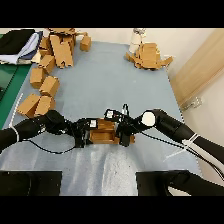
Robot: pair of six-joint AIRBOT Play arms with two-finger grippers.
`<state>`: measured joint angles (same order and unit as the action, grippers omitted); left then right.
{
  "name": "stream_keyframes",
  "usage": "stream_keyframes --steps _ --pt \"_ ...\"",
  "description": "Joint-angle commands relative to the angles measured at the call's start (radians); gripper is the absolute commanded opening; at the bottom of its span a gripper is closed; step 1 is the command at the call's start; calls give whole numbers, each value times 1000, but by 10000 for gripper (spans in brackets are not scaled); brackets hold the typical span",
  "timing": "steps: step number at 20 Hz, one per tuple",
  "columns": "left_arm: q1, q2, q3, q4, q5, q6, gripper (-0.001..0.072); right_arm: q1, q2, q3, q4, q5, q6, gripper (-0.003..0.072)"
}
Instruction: Fold the box.
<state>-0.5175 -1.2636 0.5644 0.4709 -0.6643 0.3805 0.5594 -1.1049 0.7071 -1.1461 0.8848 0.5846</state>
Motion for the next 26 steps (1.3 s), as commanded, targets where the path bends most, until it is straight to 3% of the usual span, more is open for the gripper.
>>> stream_keyframes --steps 1,3,9,12,14,18,20,26 --pt "0 -1 0 0 0 0 532 4 0 -2 40 1 -2 80" --pt "0 -1 0 0 0 0 532 4 -8 -2 66 -3 -2 39" --pt "0 -1 0 0 0 0 532 4 -59 -2 137 -26 -39 47" --pt "0 -1 0 0 0 0 532 4 -68 -2 201 -24 -69 114" --pt "0 -1 0 0 0 0 532 4 -68 -2 200 -23 -70 252" --pt "0 -1 0 0 0 0 532 4 -68 -2 200 -21 -70 304" --pt "0 -1 0 0 0 0 532 4 -68 -2 200 -21 -70 411" --pt "0 -1 0 0 0 0 532 4 -78 -16 199 -22 -70 412"
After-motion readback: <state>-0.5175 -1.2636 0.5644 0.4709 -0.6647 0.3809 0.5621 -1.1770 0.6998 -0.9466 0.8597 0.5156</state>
